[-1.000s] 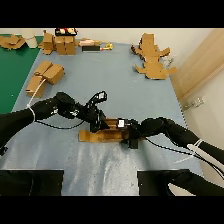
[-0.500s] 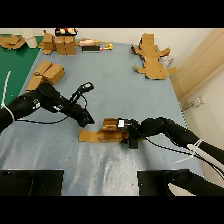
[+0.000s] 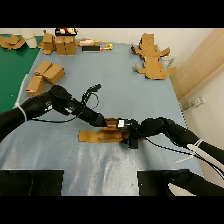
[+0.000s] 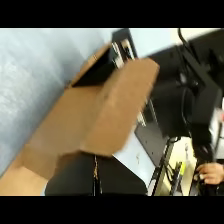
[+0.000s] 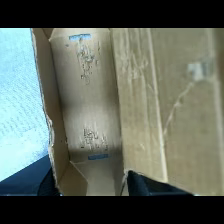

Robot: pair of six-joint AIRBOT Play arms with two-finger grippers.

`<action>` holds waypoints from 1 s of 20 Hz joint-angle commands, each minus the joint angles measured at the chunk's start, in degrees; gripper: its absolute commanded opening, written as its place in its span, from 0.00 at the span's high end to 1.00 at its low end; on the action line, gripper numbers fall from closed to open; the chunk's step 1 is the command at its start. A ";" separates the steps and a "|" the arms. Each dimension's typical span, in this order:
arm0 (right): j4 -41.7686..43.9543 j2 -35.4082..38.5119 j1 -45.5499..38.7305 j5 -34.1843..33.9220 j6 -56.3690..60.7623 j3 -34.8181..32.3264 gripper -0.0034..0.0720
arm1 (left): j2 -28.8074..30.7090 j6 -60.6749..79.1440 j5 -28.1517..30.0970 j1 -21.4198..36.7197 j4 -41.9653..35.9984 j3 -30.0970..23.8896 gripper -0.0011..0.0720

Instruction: Fold the box.

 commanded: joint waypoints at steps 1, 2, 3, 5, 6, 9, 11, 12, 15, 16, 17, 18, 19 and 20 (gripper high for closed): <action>0.02 -0.02 0.04 0.02 0.02 0.04 0.33 | -7.56 -1.51 2.99 0.17 -2.89 4.04 0.97; 0.00 -0.02 0.04 0.00 0.02 0.04 0.33 | -9.84 -2.14 3.34 0.26 -3.08 5.40 0.97; 0.00 -0.02 0.04 0.00 0.02 0.02 0.33 | -11.87 -3.82 3.50 0.31 -2.93 6.43 0.97; 0.02 -0.02 0.04 0.00 0.02 0.04 0.33 | -14.62 -9.14 3.26 0.31 -0.50 7.45 0.97; 0.00 -0.02 0.04 0.00 0.02 0.04 0.33 | -15.04 -11.26 3.37 0.13 2.12 7.54 0.97; 0.00 -0.02 0.04 0.00 0.02 0.02 0.33 | -14.88 -15.56 3.74 0.07 8.39 7.65 0.97; 0.00 -0.02 0.04 0.00 0.02 0.04 0.33 | -14.88 -15.54 3.63 0.04 8.17 7.65 0.97; 0.00 -0.02 0.04 0.00 0.02 0.02 0.33 | -14.91 -15.54 3.45 0.04 7.80 7.65 0.97; 0.00 -0.02 0.04 -0.02 0.02 0.04 0.33 | -14.86 -12.31 3.17 0.20 7.15 7.65 0.97; 0.00 -0.02 0.04 0.00 0.02 0.04 0.33 | -14.71 -8.96 2.69 0.66 4.72 7.63 0.97; 0.00 -0.02 0.04 -0.02 0.02 0.04 0.33 | -14.32 -4.85 1.84 1.44 1.14 7.52 0.97; 0.02 -0.02 0.04 -0.04 0.02 0.04 0.33 | -13.62 -0.48 0.52 2.67 -2.86 7.28 0.97; 0.00 -0.02 0.04 -0.02 0.00 0.04 0.33 | -12.76 3.78 -0.50 3.98 -6.58 6.71 0.97; -0.02 -0.02 0.04 -0.02 0.02 0.04 0.33 | -11.67 8.15 -1.70 5.53 -9.94 5.51 0.97</action>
